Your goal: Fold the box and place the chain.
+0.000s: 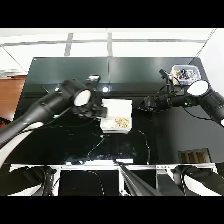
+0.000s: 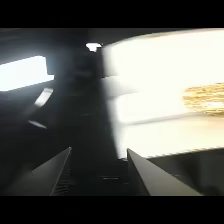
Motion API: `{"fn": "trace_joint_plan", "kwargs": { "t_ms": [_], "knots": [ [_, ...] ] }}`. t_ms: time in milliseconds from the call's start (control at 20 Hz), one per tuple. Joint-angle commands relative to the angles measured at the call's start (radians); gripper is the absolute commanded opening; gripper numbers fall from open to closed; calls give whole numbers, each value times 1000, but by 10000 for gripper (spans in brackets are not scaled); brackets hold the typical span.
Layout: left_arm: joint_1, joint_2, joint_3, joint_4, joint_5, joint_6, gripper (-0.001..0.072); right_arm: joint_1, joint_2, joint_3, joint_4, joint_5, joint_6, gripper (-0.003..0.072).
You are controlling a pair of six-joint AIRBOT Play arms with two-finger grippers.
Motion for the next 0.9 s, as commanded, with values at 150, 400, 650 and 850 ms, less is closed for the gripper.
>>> {"fn": "trace_joint_plan", "kwargs": {
  "t_ms": [150, 400, 650, 850],
  "knots": [
    [352, 208, -351, -265, 111, 339, 407, 1, 0, 0, 11, -2, 23, 334],
    [454, 177, -477, -737, 186, 1413, 707, 1, 0, 0, 11, 1, 71, 334],
    [406, 145, -477, -762, 283, 2066, 711, 1, 0, 0, 11, 5, 97, 335],
    [471, 48, -463, -963, 261, 2340, 713, 1, 0, 0, 11, 0, 104, 335]
  ]
}}
